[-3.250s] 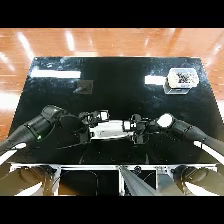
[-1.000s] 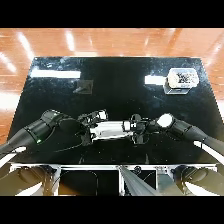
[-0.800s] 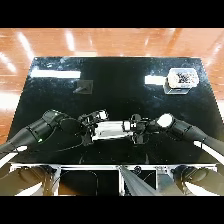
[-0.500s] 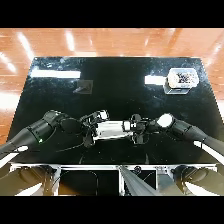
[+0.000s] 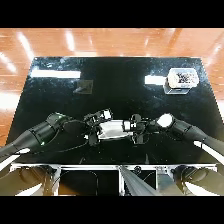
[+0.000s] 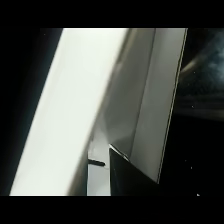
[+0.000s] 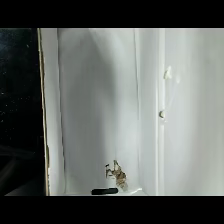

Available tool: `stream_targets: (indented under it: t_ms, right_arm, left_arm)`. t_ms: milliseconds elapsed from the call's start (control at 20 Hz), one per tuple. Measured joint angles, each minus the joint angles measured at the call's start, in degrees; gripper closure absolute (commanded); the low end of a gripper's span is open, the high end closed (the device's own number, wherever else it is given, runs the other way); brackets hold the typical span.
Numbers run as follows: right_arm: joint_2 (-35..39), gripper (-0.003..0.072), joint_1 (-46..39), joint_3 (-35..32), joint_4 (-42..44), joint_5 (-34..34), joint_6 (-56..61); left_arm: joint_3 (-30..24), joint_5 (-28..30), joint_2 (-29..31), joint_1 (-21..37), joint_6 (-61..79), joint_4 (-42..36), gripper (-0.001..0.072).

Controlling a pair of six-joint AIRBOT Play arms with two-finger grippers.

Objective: Fold the box and place the chain.

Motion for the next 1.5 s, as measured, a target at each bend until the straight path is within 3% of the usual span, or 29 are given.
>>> stream_targets:
  t_ms: [550, 600, 650, 800, 850, 950, 1050, 1100, 1200, 1250, 1350, 1500]
  right_arm:
    - [0.0, 0.0194, 0.0, 0.0, 0.0, 0.0, 0.0]
    - [0.0, 0.0194, 0.0, 0.0, 0.0, 0.0, 0.0]
    - [0.0, 0.0194, 0.0, 0.0, 0.0, 0.0, 0.0]
    - [0.0, 0.0194, 0.0, 0.0, 0.0, 0.0, 0.0]
    - [0.0, 0.0194, 0.0, 0.0, 0.0, 0.0, 0.0]
    - [0.0, 0.0194, 0.0, 0.0, 0.0, 0.0, 0.0]
    - [0.0, 0.0194, 0.0, 0.0, 0.0, 0.0, 0.0]
    - [0.0, 0.0194, 0.0, 0.0, 0.0, 0.0, 0.0]
    - [0.0, 0.0194, 0.0, 0.0, 0.0, 0.0, 0.0]
    - [0.0, 0.0194, 0.0, 0.0, 0.0, 0.0, 0.0]
    - [0.0, 0.0194, 0.0, 0.0, 0.0, 0.0, 0.0]
    - [0.0, 0.0194, 0.0, 0.0, 0.0, 0.0, -0.1]
  left_arm:
    - [0.0, -0.9, 0.0, -0.2, -0.4, -0.8, 0.0429]
    - [0.0, -0.9, 0.0, -0.2, -0.4, -0.8, 0.0325]
    - [0.0, -0.9, -0.1, -0.2, -0.5, -0.8, 0.0122]
    - [-0.1, -0.9, -0.4, -0.3, -0.6, -1.0, 0.0094]
    - [-0.2, -0.9, -0.5, -0.3, -0.6, -1.0, 0.0129]
    - [-0.2, -0.9, -0.7, -0.3, -0.6, -0.8, 0.0282]
    - [-0.2, -0.9, -0.8, -0.3, -0.6, -0.8, 0.0353]
    - [-0.2, -0.9, -0.8, -0.3, -0.6, -0.8, 0.0346]
    - [-0.2, -0.9, -0.8, -0.3, -0.6, -0.8, 0.0208]
    - [-0.2, -0.9, -0.8, -0.3, -0.6, -0.8, 0.0269]
    - [-0.2, -0.9, -0.8, -0.3, -0.7, -0.9, 0.0472]
    - [-0.2, -0.9, -0.8, -0.3, -0.9, -1.1, 0.0646]
